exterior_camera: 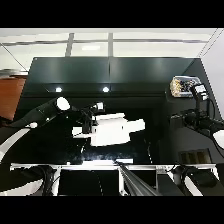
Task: Fold the box and place the chain.
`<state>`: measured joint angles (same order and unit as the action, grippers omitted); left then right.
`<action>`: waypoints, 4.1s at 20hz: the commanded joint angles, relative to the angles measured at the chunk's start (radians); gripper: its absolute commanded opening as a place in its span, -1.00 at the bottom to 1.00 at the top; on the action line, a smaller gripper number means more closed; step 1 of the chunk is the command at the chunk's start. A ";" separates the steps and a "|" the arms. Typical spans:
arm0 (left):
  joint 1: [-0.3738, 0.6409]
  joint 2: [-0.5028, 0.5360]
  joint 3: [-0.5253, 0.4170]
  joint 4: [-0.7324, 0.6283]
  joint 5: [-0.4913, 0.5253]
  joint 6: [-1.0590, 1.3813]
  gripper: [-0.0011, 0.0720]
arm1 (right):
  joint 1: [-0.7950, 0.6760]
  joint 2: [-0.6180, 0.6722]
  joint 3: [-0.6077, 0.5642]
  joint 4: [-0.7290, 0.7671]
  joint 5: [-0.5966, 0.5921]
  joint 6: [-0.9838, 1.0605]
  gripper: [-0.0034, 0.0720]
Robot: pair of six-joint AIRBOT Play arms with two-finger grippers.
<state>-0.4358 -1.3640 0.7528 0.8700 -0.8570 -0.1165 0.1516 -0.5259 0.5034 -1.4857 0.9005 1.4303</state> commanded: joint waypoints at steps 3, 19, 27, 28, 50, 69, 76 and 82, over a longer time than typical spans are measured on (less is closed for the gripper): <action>-0.011 -0.015 0.001 -0.015 -0.022 0.046 -0.89 | 0.066 -0.037 -0.004 0.296 -0.008 -0.274 0.96; -0.012 -0.023 0.003 -0.014 -0.017 0.045 -0.89 | 0.370 -0.472 -0.005 0.536 -0.009 -1.284 1.00; -0.012 -0.024 0.003 -0.014 -0.017 0.045 -0.89 | 0.460 -0.537 -0.005 0.581 -0.101 -1.349 1.00; -0.012 -0.024 0.003 -0.014 -0.017 0.045 -0.89 | 0.462 -0.537 -0.005 0.588 -0.103 -1.350 1.00; -0.013 -0.024 0.003 -0.015 -0.019 0.038 -0.89 | 0.563 -0.494 -0.001 0.539 -0.306 -1.074 1.00; -0.069 -0.023 0.004 0.061 0.008 0.076 -0.90 | 0.547 -0.445 -0.001 0.516 -0.395 -1.048 1.00; -0.069 -0.023 0.004 0.061 0.015 0.076 -0.89 | 0.490 -0.446 -0.001 0.535 -0.299 -1.083 1.00; -0.069 -0.023 0.004 0.061 0.015 0.076 -0.89 | 0.489 -0.480 -0.001 0.656 -0.333 -1.242 1.00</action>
<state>-0.5049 -1.3869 0.7570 0.9298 -0.8452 -0.0406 0.6430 -0.9874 0.5022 -0.9035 0.5663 0.2829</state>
